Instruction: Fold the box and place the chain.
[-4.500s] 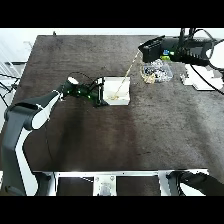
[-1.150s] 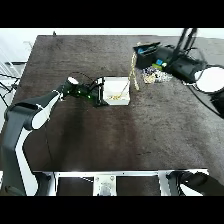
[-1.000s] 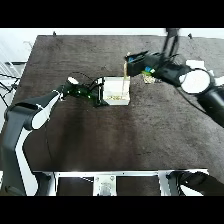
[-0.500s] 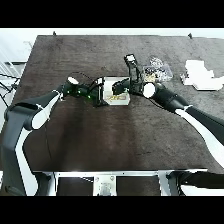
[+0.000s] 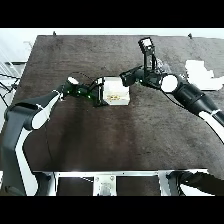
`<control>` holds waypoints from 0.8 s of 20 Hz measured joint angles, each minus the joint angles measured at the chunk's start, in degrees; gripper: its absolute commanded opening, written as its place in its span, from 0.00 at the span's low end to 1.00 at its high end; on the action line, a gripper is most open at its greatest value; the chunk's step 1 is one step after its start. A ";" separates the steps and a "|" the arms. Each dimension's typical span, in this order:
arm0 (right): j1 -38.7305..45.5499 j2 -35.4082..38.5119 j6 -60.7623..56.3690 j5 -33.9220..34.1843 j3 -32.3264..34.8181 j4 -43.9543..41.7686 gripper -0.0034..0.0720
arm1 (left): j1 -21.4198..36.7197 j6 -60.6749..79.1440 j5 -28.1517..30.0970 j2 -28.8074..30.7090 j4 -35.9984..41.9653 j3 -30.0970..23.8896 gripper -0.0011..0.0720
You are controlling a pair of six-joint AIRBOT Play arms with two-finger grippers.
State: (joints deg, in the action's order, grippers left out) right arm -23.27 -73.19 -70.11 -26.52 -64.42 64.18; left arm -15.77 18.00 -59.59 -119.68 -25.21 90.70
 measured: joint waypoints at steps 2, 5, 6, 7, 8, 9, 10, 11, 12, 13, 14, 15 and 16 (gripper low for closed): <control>0.04 -0.26 0.39 -3.32 1.29 -2.54 0.67 | 0.00 0.00 0.00 0.00 0.00 0.00 0.58; 0.20 -3.06 3.58 -6.80 3.98 -10.49 0.67 | 0.00 0.00 0.00 0.00 0.02 0.00 0.58; 0.20 -4.22 5.81 -7.78 4.76 -14.34 0.67 | 0.00 0.00 0.00 0.00 0.00 0.00 0.58; 0.20 -5.57 8.63 -8.87 5.46 -18.86 0.67 | 0.00 0.00 0.00 0.00 0.00 0.00 0.58; 0.17 -6.95 11.63 -9.75 5.97 -23.47 0.68 | 0.00 0.00 0.00 0.00 0.02 0.00 0.58; 0.20 -8.24 14.25 -10.45 6.29 -27.54 0.76 | 0.00 0.00 0.00 0.00 0.02 0.00 0.58; 0.20 -9.55 16.68 -11.30 6.58 -31.32 0.77 | 0.00 0.00 0.00 0.00 0.02 0.00 0.58; 0.17 -10.73 18.49 -12.02 6.82 -34.45 0.77 | 0.00 0.00 0.00 0.00 0.00 0.00 0.58; 0.15 -11.69 19.78 -12.46 6.99 -36.72 0.77 | 0.00 0.00 0.00 0.00 0.00 0.00 0.58; 0.13 -12.52 20.74 -12.87 7.17 -38.45 0.77 | 0.00 0.00 0.00 0.00 0.00 0.00 0.58; 0.13 -13.27 21.51 -13.25 7.30 -39.89 0.77 | 0.00 0.00 0.00 0.00 0.00 0.00 0.58; 0.04 -13.88 22.05 -13.40 7.41 -40.94 0.77 | 0.00 0.00 0.00 0.00 0.00 0.00 0.58; -0.11 -14.49 22.56 -13.64 7.50 -41.81 0.77 | 0.00 0.00 0.00 0.00 0.00 0.00 0.58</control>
State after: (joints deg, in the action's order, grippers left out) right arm -23.38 -87.68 -47.55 -40.16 -56.93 22.37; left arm -15.77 18.00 -59.59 -119.68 -25.21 90.70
